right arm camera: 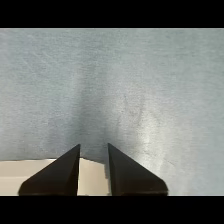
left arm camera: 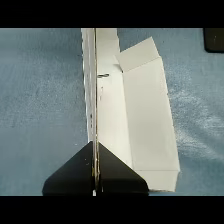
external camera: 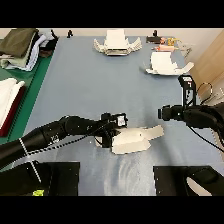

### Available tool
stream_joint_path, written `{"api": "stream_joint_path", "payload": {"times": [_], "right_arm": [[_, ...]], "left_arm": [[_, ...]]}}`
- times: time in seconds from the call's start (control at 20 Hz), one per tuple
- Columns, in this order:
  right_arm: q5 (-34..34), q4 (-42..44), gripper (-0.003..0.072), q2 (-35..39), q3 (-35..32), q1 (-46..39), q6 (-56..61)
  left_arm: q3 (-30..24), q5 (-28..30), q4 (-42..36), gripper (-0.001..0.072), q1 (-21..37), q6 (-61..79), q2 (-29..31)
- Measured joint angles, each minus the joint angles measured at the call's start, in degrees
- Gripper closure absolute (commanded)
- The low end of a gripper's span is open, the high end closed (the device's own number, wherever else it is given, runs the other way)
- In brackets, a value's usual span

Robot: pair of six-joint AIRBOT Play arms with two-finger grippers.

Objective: Fold the box.

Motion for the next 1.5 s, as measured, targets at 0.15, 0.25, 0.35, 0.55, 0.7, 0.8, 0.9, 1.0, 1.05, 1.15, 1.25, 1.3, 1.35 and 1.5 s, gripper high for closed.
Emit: {"api": "stream_joint_path", "payload": {"times": [0.15,0.25,0.35,0.55,0.7,0.8,0.9,1.0,1.05,1.15,1.25,1.3,1.35,1.5], "right_arm": [[-0.04,0.13,0.0427,0.0,0.0,0.0,-0.13],[-0.28,0.09,0.0433,0.0,0.0,0.0,-0.15],[-0.66,0.07,0.0596,0.0,0.0,0.0,-0.2],[-1.95,0.02,0.0599,0.0,0.0,0.0,-1.4],[-2.29,0.02,0.0599,0.0,0.0,0.0,-1.92],[-2.4,0.02,0.0599,0.0,0.0,0.0,-1.99],[-2.49,0.02,0.0599,0.02,0.0,0.0,-2.08],[-2.51,0.04,0.0599,0.0,0.0,0.0,-2.1],[-2.54,0.02,0.0599,0.0,0.0,0.0,-2.12],[-2.54,0.02,0.0599,0.0,0.0,0.0,-2.12],[-2.54,0.02,0.0599,0.02,0.0,0.0,-2.14],[-2.54,0.02,0.0599,0.0,0.0,0.0,-2.14],[-2.56,0.02,0.0599,0.0,0.0,0.0,-2.14],[-2.56,0.02,0.0599,0.02,0.0,0.0,-2.16]], "left_arm": [[0.26,-1.42,-0.11,0.0695,0.0,-0.98,0.0],[0.44,-1.81,-0.09,0.0695,0.07,-1.95,0.0],[0.59,-2.19,-0.07,0.0695,0.13,-2.78,0.0],[1.77,-4.22,0.0,0.0695,1.88,-4.04,-0.07],[3.45,-6.78,0.59,0.0695,3.82,-4.28,-0.11],[4.09,-7.82,0.63,0.0695,4.33,-4.24,-0.2],[4.46,-8.04,0.37,0.0695,4.74,-3.93,-0.39],[4.61,-8.13,0.17,0.0695,4.9,-3.41,-0.79],[4.7,-8.37,0.11,0.0695,4.96,-3.28,-1.01],[4.81,-9.07,-0.09,0.0695,5.03,-2.84,-1.36],[4.96,-9.6,-0.17,0.0695,5.25,-1.81,-1.55],[5.18,-9.62,-0.09,0.0695,5.27,-1.44,-1.62],[5.49,-9.7,0.0,0.0695,5.33,-1.16,-1.7],[6.8,-9.88,-0.35,0.0696,5.75,-0.52,-1.73]]}}
